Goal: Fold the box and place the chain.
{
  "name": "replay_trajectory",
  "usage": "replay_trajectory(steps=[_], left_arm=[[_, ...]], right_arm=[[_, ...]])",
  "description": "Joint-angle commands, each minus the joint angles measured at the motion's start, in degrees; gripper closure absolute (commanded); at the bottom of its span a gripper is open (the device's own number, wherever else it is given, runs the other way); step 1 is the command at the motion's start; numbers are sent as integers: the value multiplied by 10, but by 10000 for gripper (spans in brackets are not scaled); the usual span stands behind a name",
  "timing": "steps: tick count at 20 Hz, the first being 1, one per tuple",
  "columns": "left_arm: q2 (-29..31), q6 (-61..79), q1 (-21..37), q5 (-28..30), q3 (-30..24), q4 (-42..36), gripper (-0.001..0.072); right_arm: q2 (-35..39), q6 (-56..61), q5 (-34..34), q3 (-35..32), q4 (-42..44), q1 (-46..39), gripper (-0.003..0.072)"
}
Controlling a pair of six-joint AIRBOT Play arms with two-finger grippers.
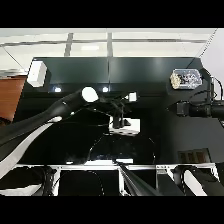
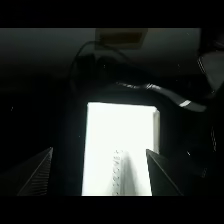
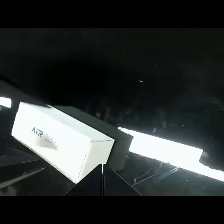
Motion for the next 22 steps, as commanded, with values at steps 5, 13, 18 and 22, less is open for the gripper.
replay_trajectory(steps=[5,13,18,22], left_arm=[[-59,-108,-15,-105,48,71,-1],[-59,-108,-16,-132,69,121,-2],[-59,-124,-31,-148,70,168,-1],[-59,-172,-53,-135,70,224,0]], right_arm=[[0,-1,-9,1,-21,-2,667],[0,0,-9,1,-24,-2,667],[0,0,-9,1,-24,-2,667],[0,0,-9,1,-24,-2,667]])
